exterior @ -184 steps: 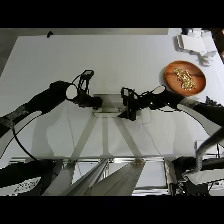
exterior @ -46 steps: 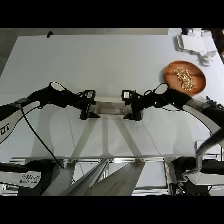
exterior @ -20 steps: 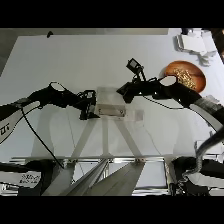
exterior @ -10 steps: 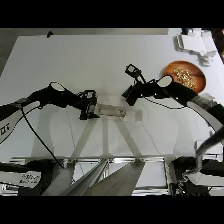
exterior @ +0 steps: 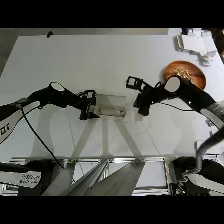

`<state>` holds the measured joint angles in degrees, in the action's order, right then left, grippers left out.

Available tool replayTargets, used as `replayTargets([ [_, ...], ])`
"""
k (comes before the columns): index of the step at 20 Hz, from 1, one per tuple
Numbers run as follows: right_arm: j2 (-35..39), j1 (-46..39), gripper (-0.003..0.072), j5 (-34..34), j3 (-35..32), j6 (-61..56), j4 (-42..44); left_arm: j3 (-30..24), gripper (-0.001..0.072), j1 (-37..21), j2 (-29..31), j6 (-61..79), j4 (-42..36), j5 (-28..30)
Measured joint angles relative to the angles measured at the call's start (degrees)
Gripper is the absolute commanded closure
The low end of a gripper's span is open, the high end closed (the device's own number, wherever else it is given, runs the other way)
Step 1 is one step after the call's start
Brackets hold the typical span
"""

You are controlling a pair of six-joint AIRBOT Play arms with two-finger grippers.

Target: Fold the box and place the chain.

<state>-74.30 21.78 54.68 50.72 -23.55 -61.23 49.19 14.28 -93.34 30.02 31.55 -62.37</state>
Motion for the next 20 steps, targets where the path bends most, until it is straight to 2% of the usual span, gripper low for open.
replayTargets([
  [4,0.13,3.72,0.0315,-3.21,-1.88,2.54,-1.73,0.0,0.0395,0.0,0.0,-0.02,-0.02,0.0],
  [5,0.02,4.52,0.0318,-4.22,-2.1,3.08,-1.31,0.0,0.0395,0.0,0.0,-0.02,-0.02,0.0],
  [7,-0.37,5.88,0.0385,-5.81,-2.36,4.33,0.15,0.0,0.0395,0.0,-0.02,-0.02,-0.02,0.0],
  [10,-1.66,7.13,0.0387,-7.04,-2.54,6.38,3.43,0.0,0.0395,0.0,-0.02,-0.02,-0.02,-0.02],
  [11,-2.23,7.37,0.0416,-7.23,-2.56,6.88,4.55,0.0,0.0395,0.0,0.0,-0.02,-0.02,-0.02],
  [13,-3.37,7.58,0.0527,-7.54,-2.58,7.32,6.97,0.0,0.0395,0.0,-0.02,-0.02,-0.02,-0.02],
  [16,-4.39,7.78,0.0506,-7.93,-2.58,8.13,10.69,0.0,0.0395,0.0,0.0,0.0,0.0,-0.04],
  [18,-4.7,7.85,0.0317,-8.07,-2.58,8.44,12.13,0.0,0.0395,0.0,0.0,0.0,0.0,-0.04],
  [20,-4.87,7.85,0.0329,-8.2,-2.58,8.59,12.92,0.0,0.0395,0.0,0.0,0.0,0.0,-0.04],
])
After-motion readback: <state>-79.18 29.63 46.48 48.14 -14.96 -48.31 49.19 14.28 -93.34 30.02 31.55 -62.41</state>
